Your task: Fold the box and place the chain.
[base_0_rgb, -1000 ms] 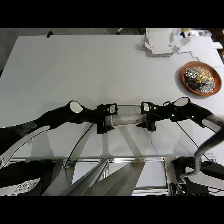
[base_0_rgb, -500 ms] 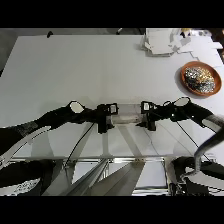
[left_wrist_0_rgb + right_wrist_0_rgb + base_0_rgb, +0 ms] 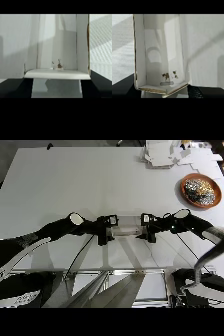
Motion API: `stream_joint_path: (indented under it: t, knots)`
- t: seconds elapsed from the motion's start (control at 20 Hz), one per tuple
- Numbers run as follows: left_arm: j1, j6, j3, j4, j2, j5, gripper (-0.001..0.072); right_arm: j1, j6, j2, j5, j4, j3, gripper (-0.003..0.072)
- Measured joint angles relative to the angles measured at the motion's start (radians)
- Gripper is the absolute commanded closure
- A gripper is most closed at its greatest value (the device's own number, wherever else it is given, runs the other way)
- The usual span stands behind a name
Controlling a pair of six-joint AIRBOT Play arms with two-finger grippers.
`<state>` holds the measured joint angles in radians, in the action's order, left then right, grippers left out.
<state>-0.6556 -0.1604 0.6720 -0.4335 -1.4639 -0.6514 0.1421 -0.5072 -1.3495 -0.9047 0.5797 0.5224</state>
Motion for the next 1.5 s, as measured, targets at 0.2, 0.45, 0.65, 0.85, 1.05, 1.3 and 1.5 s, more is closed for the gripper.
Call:
stream_joint_path:
  t: [0.2, 0.45, 0.65, 0.85, 1.05, 1.3, 1.5]
  knots:
    - [0.0, 0.006, -0.001, 0.004, 0.001, -0.014, 0.0436, 0.0, -0.002, 0.0, -0.002, 0.002, 0.0, 0.0282]
    - [0.0, 0.006, -0.001, 0.002, 0.001, -0.016, 0.0436, 0.0, 0.0, 0.0, -0.001, 0.001, 0.0, 0.0282]
    - [0.0, 0.006, -0.001, 0.0, 0.001, -0.017, 0.0436, 0.0, 0.001, 0.0, -0.001, 0.0, 0.0, 0.0282]
    - [0.0, 0.009, -0.001, 0.002, 0.001, -0.027, 0.0436, 0.001, 0.008, 0.0, 0.003, 0.0, 0.0, -0.0011]
    - [-0.001, 0.004, -0.001, -0.001, 0.001, -0.031, 0.0436, 0.0, 0.01, 0.013, 0.0, 0.005, -0.001, -0.0012]
    - [-0.001, 0.003, -0.001, -0.002, 0.001, -0.026, 0.0436, 0.0, 0.113, 0.1, -0.014, 0.088, -0.001, -0.0008]
    - [-0.001, 0.004, -0.001, -0.002, 0.001, -0.024, 0.0436, 0.0, 0.303, 0.188, -0.036, 0.279, -0.001, 0.0017]
